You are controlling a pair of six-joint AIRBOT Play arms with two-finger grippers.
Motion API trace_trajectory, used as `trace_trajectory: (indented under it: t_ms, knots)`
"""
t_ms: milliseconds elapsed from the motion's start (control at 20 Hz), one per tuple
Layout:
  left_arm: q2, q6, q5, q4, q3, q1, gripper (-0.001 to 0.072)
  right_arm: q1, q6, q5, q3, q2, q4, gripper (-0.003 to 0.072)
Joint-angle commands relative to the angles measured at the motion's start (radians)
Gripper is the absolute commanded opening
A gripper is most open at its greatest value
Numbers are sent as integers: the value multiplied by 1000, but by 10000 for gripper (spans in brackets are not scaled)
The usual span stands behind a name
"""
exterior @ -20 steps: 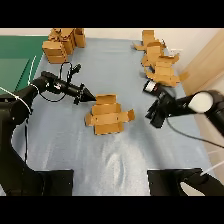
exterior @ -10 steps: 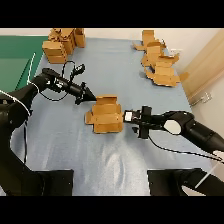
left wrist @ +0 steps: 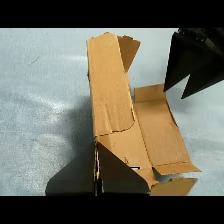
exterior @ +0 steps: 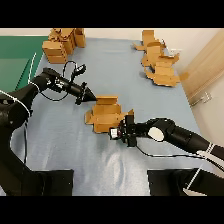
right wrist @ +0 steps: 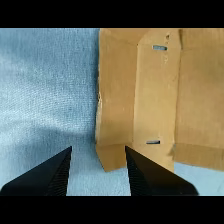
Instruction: Fold the box.
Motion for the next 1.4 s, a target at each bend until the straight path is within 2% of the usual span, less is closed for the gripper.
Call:
trace_trajectory:
  t_ms: [0, 350, 750, 1000, 1050, 1100, 1350]
  knots:
    - [0, -4, 0, 1, 1, 0, 11, 19, -10, -46, 0, -39, 26, 539]
    - [0, -5, -34, 2, 1, 0, 12, 0, -8, -183, 2, -83, 17, 538]
    - [0, -4, -109, 13, 1, -1, 12, -48, 25, -231, 10, -84, 17, 538]
    - [0, -5, -135, 16, 1, -1, 12, -55, 64, -309, 10, -86, 18, 539]
    - [0, -4, -135, 16, 1, -1, 12, -63, 66, -312, 10, -89, 25, 543]
    - [0, -5, -135, 17, 1, -1, 12, -72, 66, -314, 10, -93, 35, 606]
    - [0, -5, -138, 31, 1, -1, 13, -78, 66, -361, 10, -98, 37, 621]
